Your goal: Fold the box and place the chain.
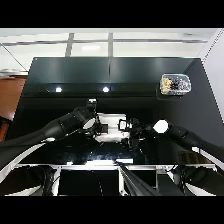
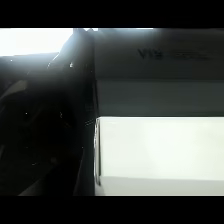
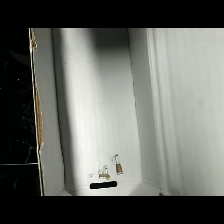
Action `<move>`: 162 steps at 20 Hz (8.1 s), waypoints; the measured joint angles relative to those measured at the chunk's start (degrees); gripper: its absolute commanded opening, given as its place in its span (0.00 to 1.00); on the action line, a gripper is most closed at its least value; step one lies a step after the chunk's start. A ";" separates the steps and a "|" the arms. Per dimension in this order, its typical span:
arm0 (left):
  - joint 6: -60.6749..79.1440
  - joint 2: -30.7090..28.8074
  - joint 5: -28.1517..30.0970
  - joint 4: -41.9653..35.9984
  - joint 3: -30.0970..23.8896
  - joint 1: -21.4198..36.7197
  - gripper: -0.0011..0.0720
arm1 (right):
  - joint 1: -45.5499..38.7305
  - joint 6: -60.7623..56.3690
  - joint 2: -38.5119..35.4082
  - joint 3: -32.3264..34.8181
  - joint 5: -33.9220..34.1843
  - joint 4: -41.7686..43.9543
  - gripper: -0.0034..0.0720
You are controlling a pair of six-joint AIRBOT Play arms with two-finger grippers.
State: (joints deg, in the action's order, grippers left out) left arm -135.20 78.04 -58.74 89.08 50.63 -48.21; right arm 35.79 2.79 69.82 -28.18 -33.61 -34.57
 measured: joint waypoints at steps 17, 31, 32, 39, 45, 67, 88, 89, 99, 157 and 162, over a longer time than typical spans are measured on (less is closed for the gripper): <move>-0.37 1.66 0.09 -1.25 0.13 -0.11 0.06 | 0.00 -0.02 0.02 0.00 0.00 0.00 0.67; -0.24 1.57 -3.89 -0.92 2.32 0.04 0.50 | 0.02 0.00 0.00 0.00 0.02 0.00 0.67; -0.22 1.57 -4.26 -0.92 2.43 0.04 0.50 | 0.02 -0.02 0.00 0.00 0.00 0.00 0.67; -0.26 1.62 -3.43 -0.70 2.67 -0.02 0.27 | 0.02 0.00 0.02 0.00 0.02 0.00 0.67; -0.24 1.62 -3.45 -0.63 2.69 -0.11 0.06 | 0.02 -0.02 0.00 0.00 0.02 0.00 0.67; 2.67 1.62 -2.91 0.22 2.71 -0.02 0.06 | -0.04 -10.23 -5.88 -3.30 -7.43 -18.64 0.44; 2.64 1.62 -2.89 0.31 2.71 -0.02 0.06 | 0.00 -17.16 -1.53 -3.30 -3.91 -3.58 0.40; 2.64 1.62 -2.89 0.31 2.71 -0.02 0.06 | 0.00 -17.20 -1.49 -3.30 -3.82 -3.43 0.56; 2.69 1.62 -2.82 0.33 2.71 0.00 0.06 | 0.00 -17.38 -1.36 -3.30 -2.91 -3.21 0.19; 2.75 1.66 -1.70 0.46 2.71 -0.02 0.06 | -1.27 -102.03 -8.94 -5.53 -9.42 -13.99 0.65; 2.75 1.66 -1.70 0.46 2.71 -0.02 0.06 | 0.81 -108.65 -8.87 -7.52 -9.31 -19.06 0.60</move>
State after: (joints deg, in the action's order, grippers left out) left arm -132.44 79.70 -60.45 89.54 53.34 -48.23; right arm 36.60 -105.86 60.95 -35.70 -42.92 -53.63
